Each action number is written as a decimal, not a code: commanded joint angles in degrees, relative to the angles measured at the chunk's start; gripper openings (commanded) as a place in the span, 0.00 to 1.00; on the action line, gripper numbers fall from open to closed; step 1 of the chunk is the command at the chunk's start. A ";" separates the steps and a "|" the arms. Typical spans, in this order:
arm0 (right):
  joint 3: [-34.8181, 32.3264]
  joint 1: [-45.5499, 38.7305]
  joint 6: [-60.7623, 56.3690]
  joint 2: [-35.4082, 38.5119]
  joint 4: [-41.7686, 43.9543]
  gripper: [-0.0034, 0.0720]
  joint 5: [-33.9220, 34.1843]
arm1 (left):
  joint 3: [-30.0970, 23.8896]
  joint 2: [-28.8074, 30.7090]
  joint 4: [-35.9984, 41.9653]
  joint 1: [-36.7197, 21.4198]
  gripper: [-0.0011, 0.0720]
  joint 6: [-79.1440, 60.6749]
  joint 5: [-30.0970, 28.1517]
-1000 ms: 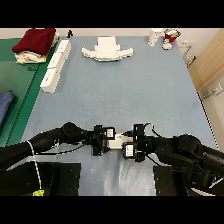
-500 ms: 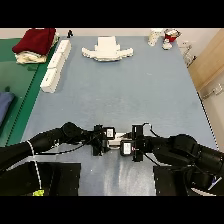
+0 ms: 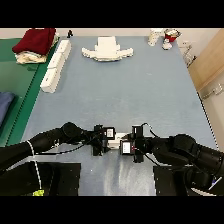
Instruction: Fold the box.
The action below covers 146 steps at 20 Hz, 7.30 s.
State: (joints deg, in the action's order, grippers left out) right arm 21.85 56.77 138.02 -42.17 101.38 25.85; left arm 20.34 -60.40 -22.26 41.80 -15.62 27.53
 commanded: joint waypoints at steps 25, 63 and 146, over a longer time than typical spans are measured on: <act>-0.02 -0.61 -0.66 3.19 -0.59 0.48 -1.44 | -0.02 0.00 -0.02 0.00 0.52 0.00 0.00; -7.56 0.46 -27.89 10.05 25.11 0.07 -17.18 | -0.02 0.00 -0.02 0.00 0.52 0.00 0.00; 35.74 -42.14 -40.54 -31.08 0.57 0.07 42.16 | 0.13 15.39 -20.46 -13.70 0.52 36.09 5.35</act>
State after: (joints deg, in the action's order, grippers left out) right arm 57.52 14.68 97.49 -73.21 101.95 67.99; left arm 20.43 -51.22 -30.44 34.46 1.83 29.30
